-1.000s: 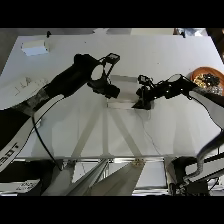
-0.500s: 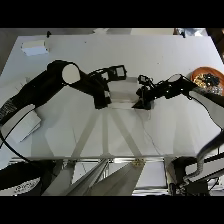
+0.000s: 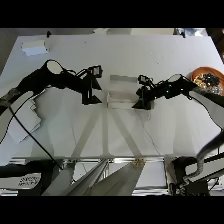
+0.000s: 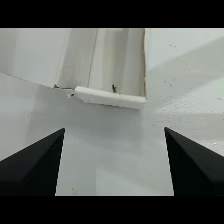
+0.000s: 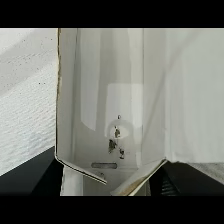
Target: Fold the box and place the chain.
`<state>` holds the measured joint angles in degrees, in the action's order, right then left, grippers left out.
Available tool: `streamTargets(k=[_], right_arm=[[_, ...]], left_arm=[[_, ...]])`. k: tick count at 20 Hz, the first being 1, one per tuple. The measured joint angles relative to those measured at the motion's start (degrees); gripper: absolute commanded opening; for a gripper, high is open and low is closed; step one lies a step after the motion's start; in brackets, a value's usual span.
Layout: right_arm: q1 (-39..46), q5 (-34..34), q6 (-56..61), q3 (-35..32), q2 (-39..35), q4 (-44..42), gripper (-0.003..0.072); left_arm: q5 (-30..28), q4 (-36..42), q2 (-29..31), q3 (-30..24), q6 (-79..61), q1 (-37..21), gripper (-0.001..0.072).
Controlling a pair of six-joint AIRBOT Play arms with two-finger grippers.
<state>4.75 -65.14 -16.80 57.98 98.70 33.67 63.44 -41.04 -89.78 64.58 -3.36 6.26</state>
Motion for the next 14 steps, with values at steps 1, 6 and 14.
streamTargets(k=[1,6,14], right_arm=[[0.00,0.02,0.02,0.00,0.00,0.00,0.0292],[0.00,0.00,0.02,0.00,0.00,0.00,0.0292],[0.00,0.00,0.02,0.00,0.00,-0.02,0.0292]], left_arm=[[0.44,2.32,-1.99,-0.07,-3.61,-0.85,0.0708],[1.18,11.89,-10.32,-0.11,-18.75,-2.60,0.0708],[0.00,19.85,-13.33,-0.02,-25.75,-3.02,0.0707]])
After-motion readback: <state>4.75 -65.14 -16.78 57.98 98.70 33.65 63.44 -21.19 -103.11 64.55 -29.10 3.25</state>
